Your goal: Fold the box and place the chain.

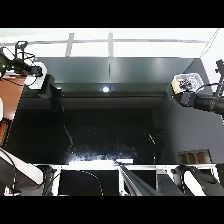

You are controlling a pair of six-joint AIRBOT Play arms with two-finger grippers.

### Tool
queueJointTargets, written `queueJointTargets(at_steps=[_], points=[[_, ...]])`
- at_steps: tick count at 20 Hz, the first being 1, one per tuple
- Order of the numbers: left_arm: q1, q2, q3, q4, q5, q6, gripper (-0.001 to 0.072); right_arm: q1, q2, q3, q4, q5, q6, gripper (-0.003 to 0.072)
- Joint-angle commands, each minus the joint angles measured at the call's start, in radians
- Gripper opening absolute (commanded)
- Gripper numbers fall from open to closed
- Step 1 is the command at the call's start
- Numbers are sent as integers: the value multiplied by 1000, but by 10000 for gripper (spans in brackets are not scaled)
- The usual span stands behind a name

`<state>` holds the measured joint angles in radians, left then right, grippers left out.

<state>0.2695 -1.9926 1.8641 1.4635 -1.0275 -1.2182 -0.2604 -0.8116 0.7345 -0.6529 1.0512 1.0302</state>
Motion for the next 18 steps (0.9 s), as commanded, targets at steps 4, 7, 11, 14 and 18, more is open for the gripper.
queueJointTargets(at_steps=[4, 7, 11, 14, 18], points=[[-32, -95, 222, 143, -100, 16, 714, 1, 0, 0, 17, -28, 14, 9], [-32, 15, 249, 87, -164, -17, 712, 1, -3, 58, 3, -85, 13, 9], [-51, 227, 138, 25, -383, -260, 522, 1, -4, 315, -198, -41, 14, 9], [-77, 373, -34, -27, -546, -273, 25, 0, -3, 435, -319, 192, 14, 9], [-215, 761, -510, -141, -254, -274, 24, 1, 64, 299, -291, 195, -9, 2]])
